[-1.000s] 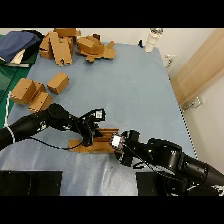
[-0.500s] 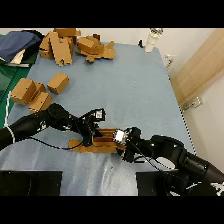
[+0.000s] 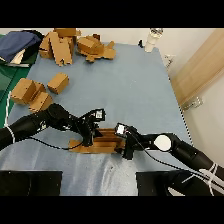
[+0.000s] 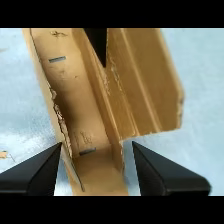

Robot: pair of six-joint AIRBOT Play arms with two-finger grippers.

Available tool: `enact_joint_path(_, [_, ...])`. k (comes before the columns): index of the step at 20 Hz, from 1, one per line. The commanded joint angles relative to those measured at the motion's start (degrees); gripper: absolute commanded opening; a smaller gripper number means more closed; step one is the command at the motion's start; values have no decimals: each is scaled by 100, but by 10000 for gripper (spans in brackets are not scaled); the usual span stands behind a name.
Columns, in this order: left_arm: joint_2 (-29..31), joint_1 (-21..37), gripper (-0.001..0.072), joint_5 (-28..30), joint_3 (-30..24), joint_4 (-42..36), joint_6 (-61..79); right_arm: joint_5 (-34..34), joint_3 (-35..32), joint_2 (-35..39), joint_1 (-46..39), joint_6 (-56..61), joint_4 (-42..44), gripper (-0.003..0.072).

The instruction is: Fold the box.

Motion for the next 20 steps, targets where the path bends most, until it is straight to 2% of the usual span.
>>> enact_joint_path(1, [4,-2,14,0,2,2,2,643,55,-391,-417,-1276,1054,708])
enact_joint_path(3, [4,-2,14,4,2,2,2,859,55,-538,-415,-1377,1097,708])
enact_joint_path(20, [4,-2,14,4,2,0,2,876,55,-553,-415,-1375,1067,708])
